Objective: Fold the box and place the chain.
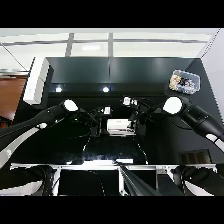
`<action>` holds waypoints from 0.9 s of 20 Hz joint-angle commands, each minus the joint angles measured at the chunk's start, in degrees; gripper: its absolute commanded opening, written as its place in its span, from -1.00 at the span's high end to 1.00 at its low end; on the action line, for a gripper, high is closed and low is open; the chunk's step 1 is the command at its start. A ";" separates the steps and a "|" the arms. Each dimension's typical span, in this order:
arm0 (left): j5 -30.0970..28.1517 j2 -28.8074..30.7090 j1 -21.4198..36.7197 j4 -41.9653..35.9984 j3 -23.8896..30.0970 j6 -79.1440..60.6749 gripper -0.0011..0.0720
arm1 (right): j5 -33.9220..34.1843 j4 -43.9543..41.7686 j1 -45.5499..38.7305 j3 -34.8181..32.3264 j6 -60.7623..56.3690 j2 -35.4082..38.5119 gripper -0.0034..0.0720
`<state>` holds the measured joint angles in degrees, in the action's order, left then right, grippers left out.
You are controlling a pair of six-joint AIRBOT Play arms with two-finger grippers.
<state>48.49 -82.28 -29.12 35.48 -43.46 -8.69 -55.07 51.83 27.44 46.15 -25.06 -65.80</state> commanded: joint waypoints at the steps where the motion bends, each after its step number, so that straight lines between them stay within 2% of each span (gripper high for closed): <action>1: 0.00 0.00 -0.04 0.02 -0.02 -0.04 0.01 | 0.04 0.11 0.04 0.02 0.02 0.04 0.08; 18: -0.02 0.00 -0.04 0.02 -0.02 -0.04 0.01 | -1.16 0.24 0.07 -0.87 -0.17 -0.07 0.08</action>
<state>48.47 -82.28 -29.12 35.51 -43.46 -8.82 -56.05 52.01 27.44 45.43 -25.21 -65.82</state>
